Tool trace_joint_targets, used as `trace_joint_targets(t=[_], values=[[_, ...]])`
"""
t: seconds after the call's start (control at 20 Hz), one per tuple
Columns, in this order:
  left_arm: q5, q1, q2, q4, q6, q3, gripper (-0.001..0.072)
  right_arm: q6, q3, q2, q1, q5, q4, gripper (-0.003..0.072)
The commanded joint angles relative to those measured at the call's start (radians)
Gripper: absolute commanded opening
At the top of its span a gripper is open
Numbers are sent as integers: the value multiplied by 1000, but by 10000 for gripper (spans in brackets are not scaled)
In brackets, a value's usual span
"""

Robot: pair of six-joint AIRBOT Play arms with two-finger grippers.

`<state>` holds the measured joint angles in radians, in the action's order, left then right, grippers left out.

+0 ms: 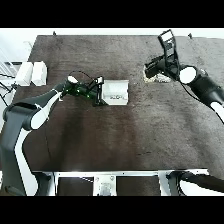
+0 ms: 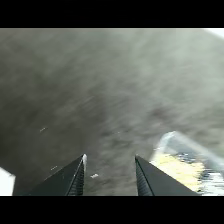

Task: Fold the box and place the chain.

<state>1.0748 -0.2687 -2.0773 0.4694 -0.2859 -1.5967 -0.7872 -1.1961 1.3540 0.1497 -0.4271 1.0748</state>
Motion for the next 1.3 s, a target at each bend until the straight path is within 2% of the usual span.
trace_joint_targets(t=[0.0, 0.15, 0.5, 0.9, 1.25], values=[[0, 0, 0, 0, 0, 0, 471, 391, -90, 129, -67, -241, -424, 356], [0, 0, 0, 0, 0, 0, 471, 478, -166, 236, -97, -333, -473, 315], [0, 0, 0, 0, 0, 0, 471, 504, -354, 447, -92, -549, -547, 315], [-1, 0, 0, 1, 0, 0, 471, 504, -356, 452, -34, -770, -487, 316], [-1, 0, 0, 1, 0, 0, 471, 513, -363, 452, 26, -782, -442, 319]])
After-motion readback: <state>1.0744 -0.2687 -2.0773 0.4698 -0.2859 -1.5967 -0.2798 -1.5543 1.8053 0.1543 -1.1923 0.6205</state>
